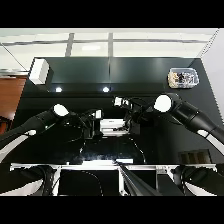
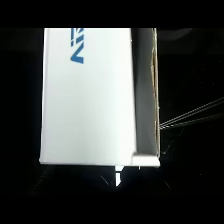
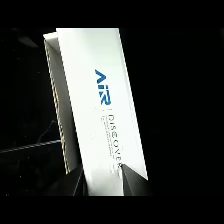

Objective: Fold the box and place the chain.

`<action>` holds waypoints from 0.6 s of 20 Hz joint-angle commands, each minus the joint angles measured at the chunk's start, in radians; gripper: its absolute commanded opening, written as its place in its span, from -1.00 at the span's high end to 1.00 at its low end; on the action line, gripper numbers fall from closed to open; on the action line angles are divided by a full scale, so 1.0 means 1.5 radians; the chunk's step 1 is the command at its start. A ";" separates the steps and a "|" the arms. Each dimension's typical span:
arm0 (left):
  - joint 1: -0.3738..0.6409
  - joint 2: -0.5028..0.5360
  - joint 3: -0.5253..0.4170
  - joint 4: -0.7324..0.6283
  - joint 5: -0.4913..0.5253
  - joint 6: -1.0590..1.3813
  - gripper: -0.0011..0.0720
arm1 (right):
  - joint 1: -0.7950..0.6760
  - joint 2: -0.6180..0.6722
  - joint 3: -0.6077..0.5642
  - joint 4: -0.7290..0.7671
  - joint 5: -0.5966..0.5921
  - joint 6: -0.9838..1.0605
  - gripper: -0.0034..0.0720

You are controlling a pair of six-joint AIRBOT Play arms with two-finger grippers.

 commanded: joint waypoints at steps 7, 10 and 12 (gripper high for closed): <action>-0.001 0.000 0.000 0.001 0.000 0.000 -0.18 | 0.001 -0.001 0.000 -0.002 0.030 0.007 0.01; -0.001 0.000 0.000 0.001 0.000 0.000 -0.18 | 0.001 -0.001 0.000 -0.002 0.030 0.007 -0.04; -0.001 0.000 0.000 0.001 0.000 0.000 -0.18 | 0.001 -0.001 0.000 -0.002 0.031 0.007 -0.04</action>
